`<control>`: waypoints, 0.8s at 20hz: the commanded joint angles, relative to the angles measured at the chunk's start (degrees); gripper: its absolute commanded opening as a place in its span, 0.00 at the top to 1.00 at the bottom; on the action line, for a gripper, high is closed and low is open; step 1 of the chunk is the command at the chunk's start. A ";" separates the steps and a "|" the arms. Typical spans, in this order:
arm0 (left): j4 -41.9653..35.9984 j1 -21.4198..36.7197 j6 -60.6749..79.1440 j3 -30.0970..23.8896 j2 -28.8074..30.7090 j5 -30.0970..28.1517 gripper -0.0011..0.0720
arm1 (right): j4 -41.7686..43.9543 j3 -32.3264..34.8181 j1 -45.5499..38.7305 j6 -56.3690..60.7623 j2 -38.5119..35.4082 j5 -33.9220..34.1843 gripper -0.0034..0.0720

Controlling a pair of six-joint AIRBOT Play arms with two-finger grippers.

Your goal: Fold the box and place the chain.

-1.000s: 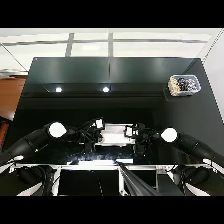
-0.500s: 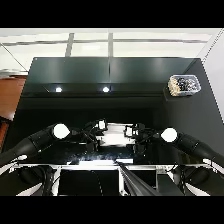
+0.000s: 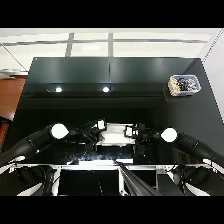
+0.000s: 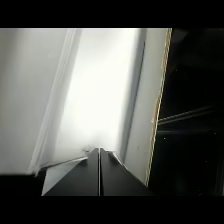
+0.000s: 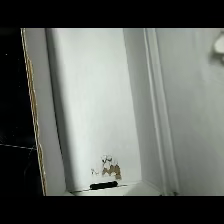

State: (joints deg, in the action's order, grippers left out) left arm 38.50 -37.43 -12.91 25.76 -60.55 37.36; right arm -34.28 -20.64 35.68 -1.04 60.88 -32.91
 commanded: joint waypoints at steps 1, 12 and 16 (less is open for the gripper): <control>0.02 4.68 -1.53 0.00 4.85 3.93 0.95 | 0.00 0.00 0.04 -0.04 0.00 -0.07 0.31; 11.82 46.16 -54.45 -3.72 18.71 24.57 0.94 | 0.02 0.00 0.04 -0.04 0.00 -0.09 0.31; 8.50 52.22 -56.65 -10.38 16.68 21.64 0.94 | 0.02 0.00 0.04 -0.04 0.00 -0.09 0.31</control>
